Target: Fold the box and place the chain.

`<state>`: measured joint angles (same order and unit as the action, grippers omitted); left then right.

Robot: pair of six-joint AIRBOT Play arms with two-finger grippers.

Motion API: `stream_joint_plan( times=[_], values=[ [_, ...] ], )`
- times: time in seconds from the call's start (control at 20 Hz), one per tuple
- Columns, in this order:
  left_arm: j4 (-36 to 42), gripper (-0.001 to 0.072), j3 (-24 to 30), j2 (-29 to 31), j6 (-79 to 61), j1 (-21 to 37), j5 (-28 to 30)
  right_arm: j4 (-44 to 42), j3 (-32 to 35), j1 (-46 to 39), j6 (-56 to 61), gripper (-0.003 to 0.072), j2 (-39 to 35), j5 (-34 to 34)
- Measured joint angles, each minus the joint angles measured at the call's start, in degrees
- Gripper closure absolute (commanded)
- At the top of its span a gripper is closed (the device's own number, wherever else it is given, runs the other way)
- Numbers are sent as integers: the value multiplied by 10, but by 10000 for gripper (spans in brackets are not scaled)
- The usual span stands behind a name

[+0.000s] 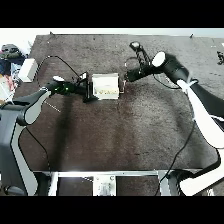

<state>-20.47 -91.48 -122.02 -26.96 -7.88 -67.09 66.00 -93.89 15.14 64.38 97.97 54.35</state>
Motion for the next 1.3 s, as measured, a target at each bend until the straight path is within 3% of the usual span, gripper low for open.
stream_joint_plan(
  times=[0.2,0.4,0.45,0.5,0.55,0.65,0.75,0.95,1.1,1.3],
  values=[
    [0,411,0,0,0,0,0,-23,0,41,-2,676,-68,-20],
    [0,411,0,0,0,0,0,-30,0,78,-2,675,-78,-59],
    [0,411,0,0,0,0,0,-32,0,87,-2,556,-73,-65],
    [0,411,0,0,0,0,0,-31,0,91,-2,319,-67,-71],
    [0,411,0,0,0,0,0,-27,0,94,-2,264,-60,-73],
    [0,411,0,0,0,0,0,-8,0,101,-2,267,-51,-80],
    [0,411,0,0,0,0,0,29,0,103,-2,499,-49,-87],
    [0,411,0,0,0,0,0,70,0,85,-11,581,-43,-126],
    [0,411,0,0,0,0,0,-5,-14,36,-72,582,-22,-127],
    [0,411,0,0,0,0,0,-172,-73,-32,-195,583,47,-58]
  ],
)
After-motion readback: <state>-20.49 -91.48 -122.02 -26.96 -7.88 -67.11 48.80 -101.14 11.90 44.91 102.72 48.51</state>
